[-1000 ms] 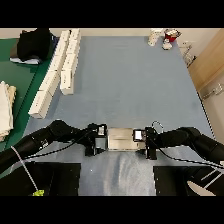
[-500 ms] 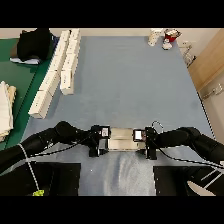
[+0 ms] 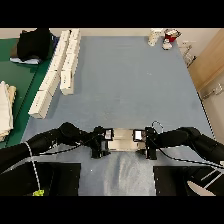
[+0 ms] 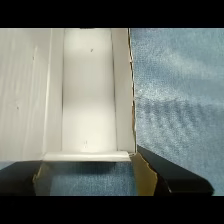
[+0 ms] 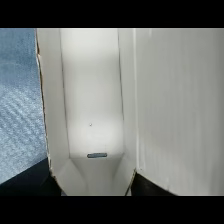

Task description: Fold the box.

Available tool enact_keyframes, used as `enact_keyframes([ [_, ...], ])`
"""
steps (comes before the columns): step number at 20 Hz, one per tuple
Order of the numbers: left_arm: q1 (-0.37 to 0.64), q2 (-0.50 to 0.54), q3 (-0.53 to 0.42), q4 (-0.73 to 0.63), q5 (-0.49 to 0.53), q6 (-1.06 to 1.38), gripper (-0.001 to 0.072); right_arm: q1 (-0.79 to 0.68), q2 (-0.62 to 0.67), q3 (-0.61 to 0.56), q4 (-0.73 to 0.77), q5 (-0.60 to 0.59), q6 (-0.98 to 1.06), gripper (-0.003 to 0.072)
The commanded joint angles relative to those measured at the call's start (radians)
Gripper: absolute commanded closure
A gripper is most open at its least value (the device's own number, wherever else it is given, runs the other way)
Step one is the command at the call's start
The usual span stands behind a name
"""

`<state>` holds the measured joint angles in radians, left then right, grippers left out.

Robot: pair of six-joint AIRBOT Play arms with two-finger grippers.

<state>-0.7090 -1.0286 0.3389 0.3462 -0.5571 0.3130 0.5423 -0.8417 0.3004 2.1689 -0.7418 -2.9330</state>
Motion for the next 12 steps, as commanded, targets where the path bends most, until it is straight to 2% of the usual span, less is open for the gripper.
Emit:
enact_keyframes([
  [1,-0.002,-0.008,0.003,-0.010,0.005,0.008,0.0018,0.001,0.000,0.000,0.000,0.000,0.000,0.0177],
  [2,-0.002,-0.009,0.004,-0.010,0.006,0.007,0.0021,0.001,0.000,0.000,0.000,0.000,0.000,0.0177],
  [3,-0.002,-0.011,0.006,-0.010,0.008,0.003,0.0140,0.001,0.000,0.000,0.000,0.000,0.000,0.0177],
  [4,-0.002,-0.015,0.008,-0.009,0.007,-0.001,0.0227,0.001,0.000,0.000,0.000,0.000,0.000,0.0177],
  [12,-0.002,-0.020,0.014,0.003,0.007,-0.018,0.0235,0.001,0.000,0.000,0.000,0.000,0.000,0.0177],
])
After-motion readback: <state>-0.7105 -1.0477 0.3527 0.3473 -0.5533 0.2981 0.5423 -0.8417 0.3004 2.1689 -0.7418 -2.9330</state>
